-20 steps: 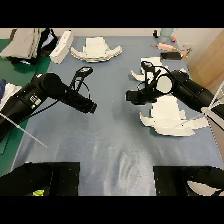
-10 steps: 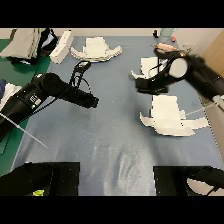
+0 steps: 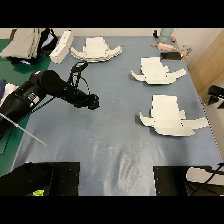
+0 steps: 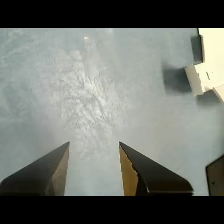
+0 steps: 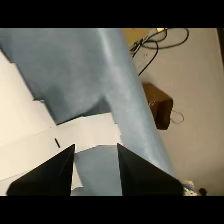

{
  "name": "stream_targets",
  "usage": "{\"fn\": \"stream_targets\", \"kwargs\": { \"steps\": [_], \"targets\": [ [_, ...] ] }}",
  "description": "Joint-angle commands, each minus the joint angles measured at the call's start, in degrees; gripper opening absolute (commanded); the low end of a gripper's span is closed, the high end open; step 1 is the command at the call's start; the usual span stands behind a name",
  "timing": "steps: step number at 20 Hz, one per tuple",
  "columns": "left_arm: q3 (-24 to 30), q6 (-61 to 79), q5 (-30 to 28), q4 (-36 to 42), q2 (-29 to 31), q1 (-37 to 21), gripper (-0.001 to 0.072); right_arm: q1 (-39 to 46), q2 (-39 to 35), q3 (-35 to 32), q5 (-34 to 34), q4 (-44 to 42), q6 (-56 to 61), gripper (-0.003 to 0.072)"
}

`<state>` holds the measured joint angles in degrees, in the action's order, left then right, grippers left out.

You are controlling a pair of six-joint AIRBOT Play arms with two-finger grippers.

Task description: Fold the box.

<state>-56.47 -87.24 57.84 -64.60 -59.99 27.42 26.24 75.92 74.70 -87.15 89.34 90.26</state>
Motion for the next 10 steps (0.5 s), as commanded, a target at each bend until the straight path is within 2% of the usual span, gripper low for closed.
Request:
{"fn": "stream_targets", "kwargs": {
  "steps": [1, 6, 10],
  "targets": [
    [-1.68, -3.72, 6.8, 1.68, 0.04, -0.63, 0.0476, 14.25, 5.9, -0.07, -4.26, -13.31, -12.98, 0.0428],
    [-1.97, -3.65, 9.03, 8.96, 0.04, -2.8, 0.0476, 17.68, 12.7, -0.07, -5.29, -14.51, -16.79, 0.0428],
    [-1.97, -3.61, 9.64, 9.31, 0.04, -2.86, 0.0476, 17.57, 16.65, -0.07, -6.91, -19.58, -18.36, 0.0428]
  ]
}}
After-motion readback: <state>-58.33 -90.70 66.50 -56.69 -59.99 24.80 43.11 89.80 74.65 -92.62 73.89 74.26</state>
